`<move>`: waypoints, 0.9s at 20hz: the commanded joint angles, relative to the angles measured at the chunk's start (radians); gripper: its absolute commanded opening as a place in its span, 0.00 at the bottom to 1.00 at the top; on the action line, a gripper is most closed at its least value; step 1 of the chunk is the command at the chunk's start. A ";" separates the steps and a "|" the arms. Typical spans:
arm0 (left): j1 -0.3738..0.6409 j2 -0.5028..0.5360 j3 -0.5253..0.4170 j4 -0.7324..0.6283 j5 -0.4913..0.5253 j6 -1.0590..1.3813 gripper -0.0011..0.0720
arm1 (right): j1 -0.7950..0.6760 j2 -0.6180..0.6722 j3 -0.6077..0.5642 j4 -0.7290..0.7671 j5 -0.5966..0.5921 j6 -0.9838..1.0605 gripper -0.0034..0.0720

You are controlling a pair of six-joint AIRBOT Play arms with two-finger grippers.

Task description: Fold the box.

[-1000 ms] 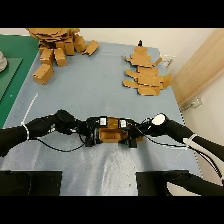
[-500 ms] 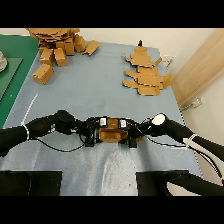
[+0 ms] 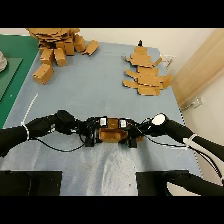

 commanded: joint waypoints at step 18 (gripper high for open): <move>0.000 0.000 0.001 0.000 0.000 0.000 0.65 | -0.005 0.015 0.000 -0.014 0.061 0.115 0.99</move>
